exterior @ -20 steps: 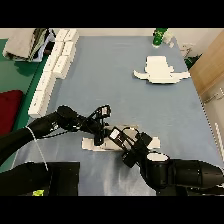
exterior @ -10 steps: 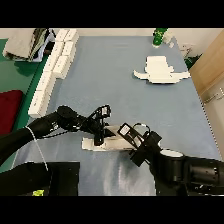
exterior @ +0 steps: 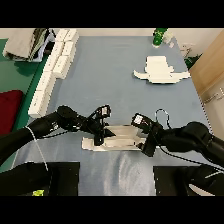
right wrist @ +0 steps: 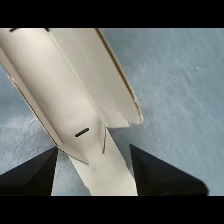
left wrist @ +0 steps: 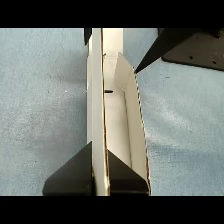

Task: Fold the box.

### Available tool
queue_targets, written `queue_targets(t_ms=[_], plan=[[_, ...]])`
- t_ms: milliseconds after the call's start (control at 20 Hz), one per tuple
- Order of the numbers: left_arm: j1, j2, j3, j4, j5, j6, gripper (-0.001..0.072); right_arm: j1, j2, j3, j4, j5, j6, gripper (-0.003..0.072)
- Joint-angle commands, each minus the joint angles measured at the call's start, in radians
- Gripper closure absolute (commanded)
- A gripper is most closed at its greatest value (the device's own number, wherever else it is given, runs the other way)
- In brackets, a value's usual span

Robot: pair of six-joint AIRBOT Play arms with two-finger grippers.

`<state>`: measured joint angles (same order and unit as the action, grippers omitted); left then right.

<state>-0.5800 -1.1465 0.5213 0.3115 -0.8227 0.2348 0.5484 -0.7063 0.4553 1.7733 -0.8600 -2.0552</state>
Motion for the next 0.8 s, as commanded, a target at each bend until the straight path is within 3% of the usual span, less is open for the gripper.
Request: queue_targets(t_ms=[0,150,350,750], plan=[[0.0,-0.001,-0.001,0.0,0.0,0.0,0.0694,-0.202,-0.073,-0.005,0.404,-0.012,-0.601,-0.0034],[0.0,-0.001,-0.001,0.0,0.0,0.0,0.0695,-0.234,-0.156,-0.004,0.486,-0.029,-0.766,-0.0034],[0.0,-0.001,-0.001,0.0,0.0,0.0,0.0694,-0.234,-0.237,-0.005,0.52,-0.027,-0.829,-0.0034],[0.0,-0.001,-0.001,0.0,0.0,0.0,0.0694,-0.241,-0.209,-0.003,0.434,-0.032,-0.815,-0.0028]])
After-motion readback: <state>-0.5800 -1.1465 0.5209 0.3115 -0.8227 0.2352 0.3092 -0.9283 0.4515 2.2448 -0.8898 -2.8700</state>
